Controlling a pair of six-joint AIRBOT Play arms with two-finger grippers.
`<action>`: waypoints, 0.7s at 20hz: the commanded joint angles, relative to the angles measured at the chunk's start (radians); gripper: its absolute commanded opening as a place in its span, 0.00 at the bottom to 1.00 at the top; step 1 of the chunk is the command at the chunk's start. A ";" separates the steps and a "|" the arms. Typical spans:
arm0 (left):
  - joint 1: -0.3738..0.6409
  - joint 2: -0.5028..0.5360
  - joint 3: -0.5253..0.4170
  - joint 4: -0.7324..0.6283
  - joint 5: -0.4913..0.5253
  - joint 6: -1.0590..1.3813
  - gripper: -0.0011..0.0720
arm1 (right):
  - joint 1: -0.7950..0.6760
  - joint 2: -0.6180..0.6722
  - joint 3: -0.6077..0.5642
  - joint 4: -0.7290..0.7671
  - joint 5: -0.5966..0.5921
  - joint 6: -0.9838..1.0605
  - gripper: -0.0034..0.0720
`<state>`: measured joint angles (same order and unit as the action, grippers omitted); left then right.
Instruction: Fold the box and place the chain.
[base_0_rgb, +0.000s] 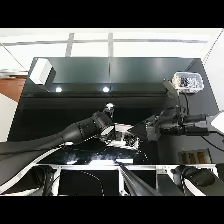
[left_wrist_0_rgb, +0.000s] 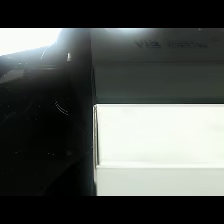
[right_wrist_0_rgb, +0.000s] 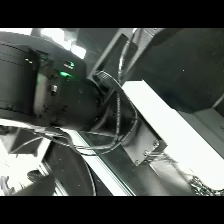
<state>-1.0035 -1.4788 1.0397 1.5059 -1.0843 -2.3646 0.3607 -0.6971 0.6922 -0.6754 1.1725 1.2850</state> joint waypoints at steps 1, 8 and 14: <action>0.001 0.000 0.000 0.000 0.001 0.000 0.06 | -0.068 -0.006 0.029 -0.088 0.108 -0.003 0.92; 0.001 0.000 0.000 0.000 0.001 0.000 0.06 | -0.396 0.081 0.030 -0.467 0.228 -0.153 0.92; 0.001 0.000 0.000 0.000 0.000 0.000 0.06 | -0.352 0.081 -0.309 -0.325 -0.133 -0.405 0.92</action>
<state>-1.0035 -1.4788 1.0397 1.5059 -1.0836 -2.3642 -0.0010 -0.6197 0.5159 -1.0489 1.2110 1.0138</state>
